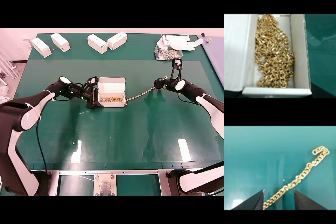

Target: Fold the box and place the chain.

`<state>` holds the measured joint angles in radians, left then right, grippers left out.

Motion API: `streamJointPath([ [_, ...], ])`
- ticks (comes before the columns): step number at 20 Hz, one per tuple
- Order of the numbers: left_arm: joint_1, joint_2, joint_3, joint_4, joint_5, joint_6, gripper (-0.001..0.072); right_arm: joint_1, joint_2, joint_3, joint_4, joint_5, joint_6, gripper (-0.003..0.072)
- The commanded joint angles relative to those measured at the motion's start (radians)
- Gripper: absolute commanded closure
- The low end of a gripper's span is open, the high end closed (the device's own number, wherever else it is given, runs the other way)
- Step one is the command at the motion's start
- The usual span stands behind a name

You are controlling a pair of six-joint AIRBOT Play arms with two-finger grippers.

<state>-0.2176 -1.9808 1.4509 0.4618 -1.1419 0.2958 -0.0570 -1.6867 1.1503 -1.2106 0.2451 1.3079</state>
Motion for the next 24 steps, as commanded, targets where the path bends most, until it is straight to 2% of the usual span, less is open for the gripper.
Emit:
streamJointPath([
  [1, 0.0, 0.001, 0.0, 0.0, -0.001, 0.0, 0.0141, -0.011, -0.008, 0.006, -0.006, 0.02, 0.028, 0.026],
  [2, 0.0, 0.001, 0.0, 0.0, -0.001, 0.0, 0.0141, -0.013, -0.007, 0.006, -0.006, 0.035, 0.028, 0.0259],
  [3, 0.0, 0.001, 0.0, 0.0, -0.002, 0.0, 0.0141, -0.011, -0.004, 0.006, -0.002, 0.047, 0.045, 0.0177],
  [5, 0.0, 0.001, 0.0, 0.0, -0.001, 0.0, 0.0141, 0.0, 0.012, 0.006, -0.003, 0.059, 0.088, 0.0162],
  [11, 0.0, 0.001, 0.0, 0.0, -0.002, 0.0, 0.0141, 0.011, 0.016, -0.001, -0.007, 0.061, 0.248, 0.0203],
  [14, 0.0, 0.001, 0.0, 0.0, -0.003, 0.0, 0.0141, -0.001, 0.016, -0.001, -0.118, 0.082, 0.321, 0.0206],
  [16, 0.0, 0.001, 0.0, 0.0, -0.003, 0.0, 0.0141, -0.007, 0.016, -0.001, -0.201, 0.087, 0.394, 0.0239],
  [22, 0.0, 0.001, 0.0, 0.0, -0.004, 0.0, 0.0141, 0.016, -0.043, 0.016, -0.216, 0.077, 0.436, 0.0241],
  [24, 0.0, 0.001, 0.0, 0.0, -0.003, 0.0, 0.0141, 0.033, -0.051, 0.035, -0.235, 0.094, 0.439, 0.0272],
])
